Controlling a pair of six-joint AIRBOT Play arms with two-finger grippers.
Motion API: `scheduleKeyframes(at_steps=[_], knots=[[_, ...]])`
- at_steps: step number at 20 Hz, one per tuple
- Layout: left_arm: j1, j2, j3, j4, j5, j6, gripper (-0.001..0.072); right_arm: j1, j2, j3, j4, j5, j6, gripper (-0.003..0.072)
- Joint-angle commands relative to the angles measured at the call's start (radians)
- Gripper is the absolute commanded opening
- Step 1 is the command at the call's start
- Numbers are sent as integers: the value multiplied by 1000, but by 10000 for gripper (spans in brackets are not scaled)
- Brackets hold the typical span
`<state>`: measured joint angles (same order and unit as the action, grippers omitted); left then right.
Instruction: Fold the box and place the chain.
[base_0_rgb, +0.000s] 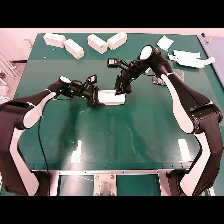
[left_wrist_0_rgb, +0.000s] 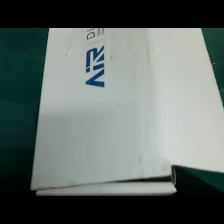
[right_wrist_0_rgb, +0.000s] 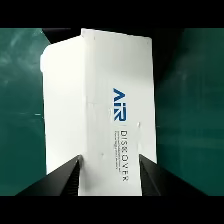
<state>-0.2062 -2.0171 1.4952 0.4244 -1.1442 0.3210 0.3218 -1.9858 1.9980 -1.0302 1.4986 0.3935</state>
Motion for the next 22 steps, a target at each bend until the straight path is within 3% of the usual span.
scheduleKeyframes(at_steps=[1, 6, 12, 17, 18, 20, 22], knots=[[0, 1, 0, 0, 0, 0, 627, 1, 0, 1, -2, -14, -1, 435], [0, 1, 0, 1, 0, 0, 627, -32, 20, 21, 5, 3, 54, 289], [0, 1, 0, 1, 0, 0, 627, -119, 31, 13, 272, 44, 74, 267], [0, 1, 0, 1, 0, 0, 627, -122, 31, -80, 298, 19, 34, 331], [0, 1, 0, 0, 0, 0, 627, -122, 31, -109, 301, -7, 16, 381], [0, 1, 0, 1, 0, 0, 627, -122, 30, -146, 315, -49, -24, 394], [0, 1, 0, 1, 0, 0, 627, -122, 26, -158, 318, -75, -41, 453]])
